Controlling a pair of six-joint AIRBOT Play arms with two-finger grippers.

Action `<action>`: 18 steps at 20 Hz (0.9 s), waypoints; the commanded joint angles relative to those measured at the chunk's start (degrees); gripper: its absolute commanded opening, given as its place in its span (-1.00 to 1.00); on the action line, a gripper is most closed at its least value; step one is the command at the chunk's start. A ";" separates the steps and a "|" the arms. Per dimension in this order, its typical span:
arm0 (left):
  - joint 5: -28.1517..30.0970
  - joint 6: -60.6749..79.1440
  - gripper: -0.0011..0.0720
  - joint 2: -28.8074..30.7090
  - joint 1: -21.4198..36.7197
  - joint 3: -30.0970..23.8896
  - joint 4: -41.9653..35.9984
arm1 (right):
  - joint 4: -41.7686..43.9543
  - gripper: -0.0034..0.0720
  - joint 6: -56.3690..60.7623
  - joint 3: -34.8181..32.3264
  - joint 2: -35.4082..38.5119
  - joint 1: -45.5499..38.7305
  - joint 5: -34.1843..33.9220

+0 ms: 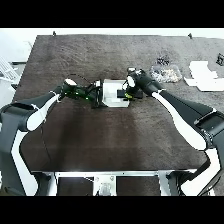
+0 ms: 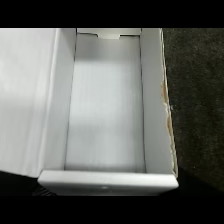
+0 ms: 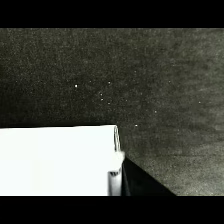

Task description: Fold the box and place the chain.

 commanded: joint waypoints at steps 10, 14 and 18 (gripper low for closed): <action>0.00 0.00 -0.32 0.04 0.07 0.00 0.02 | -1.36 0.36 2.08 0.13 0.37 0.28 0.15; 0.00 0.00 -0.32 0.04 0.07 0.00 0.02 | -1.46 0.41 1.03 0.15 2.58 0.28 -0.48; 0.00 0.00 -0.32 0.04 0.07 0.00 0.02 | -1.31 0.41 -2.95 0.24 5.27 0.28 -0.85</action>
